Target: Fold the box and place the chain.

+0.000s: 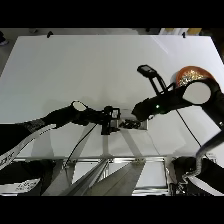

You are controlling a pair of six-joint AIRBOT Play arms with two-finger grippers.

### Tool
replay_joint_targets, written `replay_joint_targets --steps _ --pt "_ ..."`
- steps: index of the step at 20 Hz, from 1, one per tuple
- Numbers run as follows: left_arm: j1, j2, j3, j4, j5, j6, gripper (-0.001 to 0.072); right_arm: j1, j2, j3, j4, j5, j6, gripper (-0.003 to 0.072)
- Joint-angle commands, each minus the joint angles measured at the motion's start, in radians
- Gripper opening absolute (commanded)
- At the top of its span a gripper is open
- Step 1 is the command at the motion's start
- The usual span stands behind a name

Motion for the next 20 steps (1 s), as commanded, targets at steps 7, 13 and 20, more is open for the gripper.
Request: replay_joint_targets --steps 7,13,20 --pt "0.000 0.000 0.000 0.000 0.000 0.000 0.0389 -0.327 -0.030 0.064 -0.266 -0.071 -0.031 0.0014" --pt "0.000 0.000 0.000 0.000 0.000 0.000 0.0389 -0.410 -0.164 -0.130 -0.393 -0.205 0.016 0.0160" --pt "0.000 0.000 0.000 0.000 0.000 0.000 0.0389 -0.410 -0.296 -0.193 -0.395 -0.265 0.044 0.0339"
